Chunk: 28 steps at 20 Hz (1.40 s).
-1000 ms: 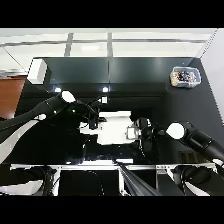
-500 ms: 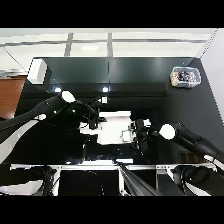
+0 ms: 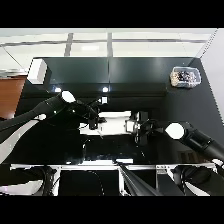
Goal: Fold the box and place the chain.
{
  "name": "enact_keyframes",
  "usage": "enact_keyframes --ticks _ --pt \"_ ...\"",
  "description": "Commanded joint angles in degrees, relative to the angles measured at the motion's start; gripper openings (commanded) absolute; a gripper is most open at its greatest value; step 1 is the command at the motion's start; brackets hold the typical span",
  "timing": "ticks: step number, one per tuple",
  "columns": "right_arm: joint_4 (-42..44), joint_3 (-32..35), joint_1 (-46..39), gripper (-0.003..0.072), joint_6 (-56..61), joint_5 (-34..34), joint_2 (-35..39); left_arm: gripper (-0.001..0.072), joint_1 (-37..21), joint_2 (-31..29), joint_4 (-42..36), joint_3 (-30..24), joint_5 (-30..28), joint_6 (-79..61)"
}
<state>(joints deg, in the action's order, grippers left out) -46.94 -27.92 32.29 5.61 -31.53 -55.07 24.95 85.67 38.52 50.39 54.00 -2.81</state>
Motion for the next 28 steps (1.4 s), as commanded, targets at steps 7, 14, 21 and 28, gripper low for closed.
enact_keyframes --ticks 7,14,21,28 --pt "6.7 -0.2 -5.8 0.0677 -1.6 -4.2 -0.1 0.0023 0.0 0.0 -0.2 0.0 1.9 0.0" --pt "8.9 -0.2 -5.9 0.0677 -1.6 -3.7 -2.1 0.0020 3.0 -1.5 2.1 0.1 -2.1 -0.7" --pt "11.1 -0.2 -6.2 0.0677 -5.1 -5.8 -4.9 0.0022 3.0 -1.4 2.9 0.1 -1.4 -0.7" --pt "21.9 -0.2 -6.2 0.0677 -21.3 -7.5 -12.1 0.0023 3.0 -1.4 2.9 0.1 0.5 -0.6"
